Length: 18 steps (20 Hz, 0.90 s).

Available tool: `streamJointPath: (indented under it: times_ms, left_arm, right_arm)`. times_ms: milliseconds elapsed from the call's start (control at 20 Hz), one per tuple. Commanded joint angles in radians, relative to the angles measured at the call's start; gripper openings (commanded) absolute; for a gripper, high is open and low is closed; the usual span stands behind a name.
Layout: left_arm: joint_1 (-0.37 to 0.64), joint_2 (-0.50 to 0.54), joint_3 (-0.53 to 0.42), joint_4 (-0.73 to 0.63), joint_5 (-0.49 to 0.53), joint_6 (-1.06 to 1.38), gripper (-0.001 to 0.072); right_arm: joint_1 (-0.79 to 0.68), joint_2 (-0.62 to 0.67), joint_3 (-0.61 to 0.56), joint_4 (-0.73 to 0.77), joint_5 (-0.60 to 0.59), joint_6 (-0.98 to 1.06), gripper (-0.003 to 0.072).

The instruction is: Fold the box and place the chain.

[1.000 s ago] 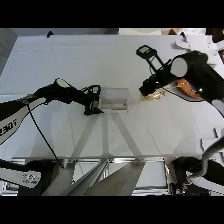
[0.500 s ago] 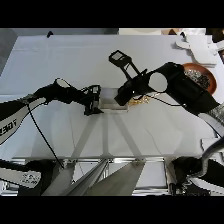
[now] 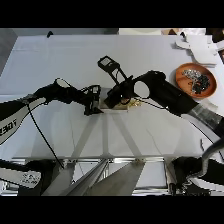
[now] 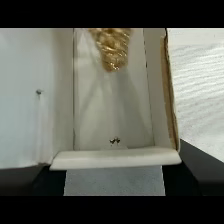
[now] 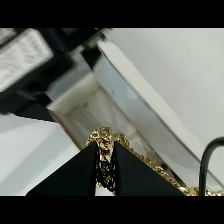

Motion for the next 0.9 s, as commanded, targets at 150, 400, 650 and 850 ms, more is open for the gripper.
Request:
streamJointPath:
  times_ms: [150, 400, 650, 850]
  left_arm:
    - [0.0, 0.0, 0.0, 0.0, 0.0, 0.0, 0.0278]
    - [0.0, 0.0, 0.0, 0.0, 0.0, 0.0, 0.0278]
    - [0.0, 0.0, 0.0, 0.0, 0.0, 0.0, 0.0278]
    - [0.0, 0.0, 0.0, -0.002, 0.0, 0.0, 0.0278]
  right_arm:
    - [0.003, -0.1, 0.0, -0.094, 0.029, 0.097, 0.009]
    - [0.003, -0.034, 0.0, -0.095, 0.036, 0.004, 0.0269]
    - [-0.055, 0.136, 0.0, -0.061, 0.14, -0.276, 0.0326]
    - [-0.256, 0.182, -0.002, 0.139, 0.18, -0.569, 0.0327]
